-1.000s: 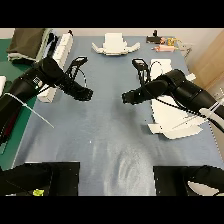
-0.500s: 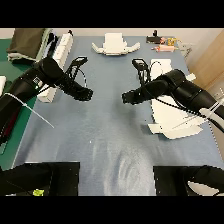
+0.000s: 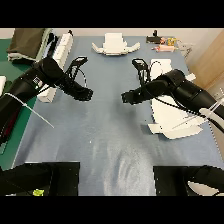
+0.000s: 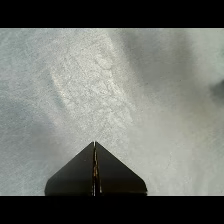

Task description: Fold the box.

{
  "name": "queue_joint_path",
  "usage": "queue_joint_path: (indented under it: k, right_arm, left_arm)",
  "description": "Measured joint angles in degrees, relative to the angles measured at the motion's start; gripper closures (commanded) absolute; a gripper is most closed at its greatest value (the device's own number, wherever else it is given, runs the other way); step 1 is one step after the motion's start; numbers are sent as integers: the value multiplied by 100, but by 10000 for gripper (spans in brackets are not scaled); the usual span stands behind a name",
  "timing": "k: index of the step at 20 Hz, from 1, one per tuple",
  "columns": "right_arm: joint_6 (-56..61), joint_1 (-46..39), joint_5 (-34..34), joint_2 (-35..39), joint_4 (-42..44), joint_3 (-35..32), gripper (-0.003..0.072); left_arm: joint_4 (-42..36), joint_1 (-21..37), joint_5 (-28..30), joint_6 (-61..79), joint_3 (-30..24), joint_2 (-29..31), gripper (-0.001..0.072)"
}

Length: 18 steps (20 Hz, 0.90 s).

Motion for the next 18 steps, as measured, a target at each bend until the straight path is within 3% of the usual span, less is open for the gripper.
queue_joint_path:
  k: [2, 4, 5, 6, 7, 10, 12, 18]
  right_arm:
    - [46, -2, 2, -2, 208, 13, 682]
    - [188, -136, -315, -4, 247, 192, 619]
    - [262, -278, -634, -4, 136, 374, 557]
    - [339, -496, -1132, -4, -76, 621, 403]
    - [385, -754, -1644, -2, -363, 872, 303]
    - [367, -1878, -3185, 0, -1512, 1471, 297]
    - [127, -2798, -3727, -35, -1963, 1613, 297]
    - [-1075, -5272, -3943, -680, -1631, 1639, 298]
  left_arm:
    - [0, 0, 0, 0, 0, 0, 695]
    - [0, 0, 0, 0, 0, 0, 695]
    - [0, 0, 0, 2, 0, 0, 695]
    - [0, 0, 0, 0, 0, 0, 695]
    - [0, 0, 0, 0, 0, 0, 695]
    - [0, 0, 0, 0, 0, 0, 695]
    - [0, 0, -2, 0, 0, 0, 695]
    - [0, 0, 0, 2, 0, 0, 695]
